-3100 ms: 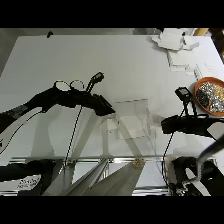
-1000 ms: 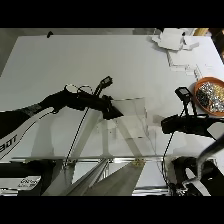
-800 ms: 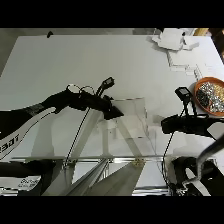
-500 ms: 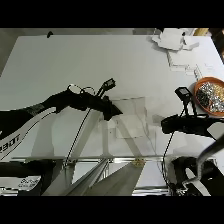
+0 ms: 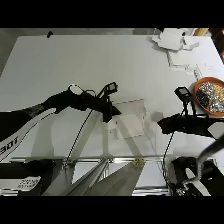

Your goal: Fold the box and place the chain.

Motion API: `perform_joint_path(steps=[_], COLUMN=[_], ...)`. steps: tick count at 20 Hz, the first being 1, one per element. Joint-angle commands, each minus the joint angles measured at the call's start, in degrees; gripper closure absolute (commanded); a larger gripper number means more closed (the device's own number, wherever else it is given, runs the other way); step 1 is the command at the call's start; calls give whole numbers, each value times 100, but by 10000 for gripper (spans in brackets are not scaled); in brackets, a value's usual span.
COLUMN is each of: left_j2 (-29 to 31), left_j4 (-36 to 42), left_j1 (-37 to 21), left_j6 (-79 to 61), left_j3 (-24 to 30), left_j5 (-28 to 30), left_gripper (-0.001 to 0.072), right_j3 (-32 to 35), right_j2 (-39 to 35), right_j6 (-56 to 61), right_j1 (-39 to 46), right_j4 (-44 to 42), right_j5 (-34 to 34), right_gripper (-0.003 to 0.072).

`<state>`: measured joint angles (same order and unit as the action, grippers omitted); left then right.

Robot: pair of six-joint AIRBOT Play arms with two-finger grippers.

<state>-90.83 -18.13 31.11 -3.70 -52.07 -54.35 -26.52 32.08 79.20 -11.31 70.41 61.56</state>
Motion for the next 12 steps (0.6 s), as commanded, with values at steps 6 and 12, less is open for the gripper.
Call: perform_joint_path(steps=[6, 12], left_j2=[848, 844], left_j4=[-1335, -1377], left_j1=[603, 863], left_j6=[776, 1021], left_j3=[-2, 2], left_j5=[-50, 105], left_gripper=[707, 707], right_j3=[-907, -931], right_j2=[-4, -4], right_j6=[-251, -514], right_j1=[-4, -4], right_j4=[289, 286], right_j5=[1211, 1187], right_gripper=[218, 226])
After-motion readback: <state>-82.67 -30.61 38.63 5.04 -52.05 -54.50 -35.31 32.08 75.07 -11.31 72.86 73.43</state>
